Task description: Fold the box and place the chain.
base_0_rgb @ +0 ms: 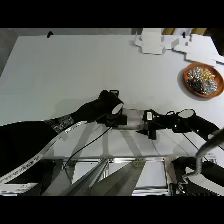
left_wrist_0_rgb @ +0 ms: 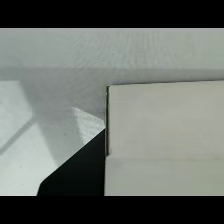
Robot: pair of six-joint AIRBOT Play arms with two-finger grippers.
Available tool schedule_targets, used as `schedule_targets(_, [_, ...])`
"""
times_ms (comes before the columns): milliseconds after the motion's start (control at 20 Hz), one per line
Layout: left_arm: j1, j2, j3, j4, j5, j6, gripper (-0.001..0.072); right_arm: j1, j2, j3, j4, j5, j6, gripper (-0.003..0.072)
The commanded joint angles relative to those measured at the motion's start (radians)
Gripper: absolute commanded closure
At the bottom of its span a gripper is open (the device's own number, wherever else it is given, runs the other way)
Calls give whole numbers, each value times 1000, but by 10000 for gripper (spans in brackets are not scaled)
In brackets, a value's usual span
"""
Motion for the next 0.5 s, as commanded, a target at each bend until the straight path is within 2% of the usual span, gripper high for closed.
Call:
schedule_targets(0, [1, 0, 1, 1, 5, 14, 697, 1, 0, 0, -4, 2, -2, 252])
schedule_targets(50, [1, 2, 1, 0, 5, 14, 620, 0, 0, 0, -4, 2, -2, 252])
schedule_targets(150, [2, 8, 1, -6, 3, 16, 382, 1, 0, 0, -4, 2, -2, 252])
schedule_targets(200, [10, 18, 1, -6, 2, 19, 361, 0, 0, 0, -4, 2, -2, 252])
schedule_targets(450, [72, 118, 0, -55, -12, 109, 359, 1, 0, 0, -4, 2, -2, 252])
